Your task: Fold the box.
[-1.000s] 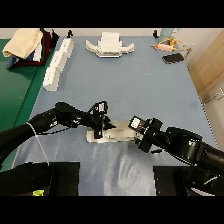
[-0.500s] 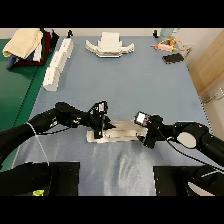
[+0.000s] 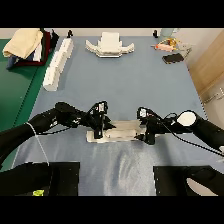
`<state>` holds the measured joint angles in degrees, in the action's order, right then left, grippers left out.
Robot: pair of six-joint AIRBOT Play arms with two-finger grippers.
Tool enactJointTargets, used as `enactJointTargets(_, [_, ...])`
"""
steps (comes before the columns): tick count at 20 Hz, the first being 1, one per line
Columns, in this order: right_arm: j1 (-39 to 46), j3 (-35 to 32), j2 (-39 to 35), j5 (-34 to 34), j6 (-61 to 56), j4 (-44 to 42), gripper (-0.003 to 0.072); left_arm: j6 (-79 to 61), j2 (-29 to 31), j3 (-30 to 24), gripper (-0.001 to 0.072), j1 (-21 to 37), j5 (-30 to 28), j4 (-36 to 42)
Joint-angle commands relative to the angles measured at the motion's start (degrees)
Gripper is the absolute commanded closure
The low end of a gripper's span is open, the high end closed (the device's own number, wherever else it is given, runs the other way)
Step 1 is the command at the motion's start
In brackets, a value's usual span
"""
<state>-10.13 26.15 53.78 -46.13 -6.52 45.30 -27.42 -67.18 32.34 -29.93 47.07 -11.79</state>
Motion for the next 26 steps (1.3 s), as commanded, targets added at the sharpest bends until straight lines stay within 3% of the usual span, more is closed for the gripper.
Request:
enactJointTargets(1, [0.87, 0.68, 4.22, -2.01, 2.71, -1.51, -0.0029, -0.02, 0.04, 0.04, 0.0697, 0.00, 0.00, 0.00])
enactJointTargets(12, [0.87, 0.68, 4.72, -6.45, -2.05, 0.33, -0.0029, -0.02, 0.04, 0.04, 0.0697, 0.00, 0.00, 0.00])
enactJointTargets(26, [0.83, 0.68, 4.04, -6.34, -2.03, -0.42, -0.0023, -0.02, 0.04, 0.04, 0.0697, 0.00, 0.00, 0.00])
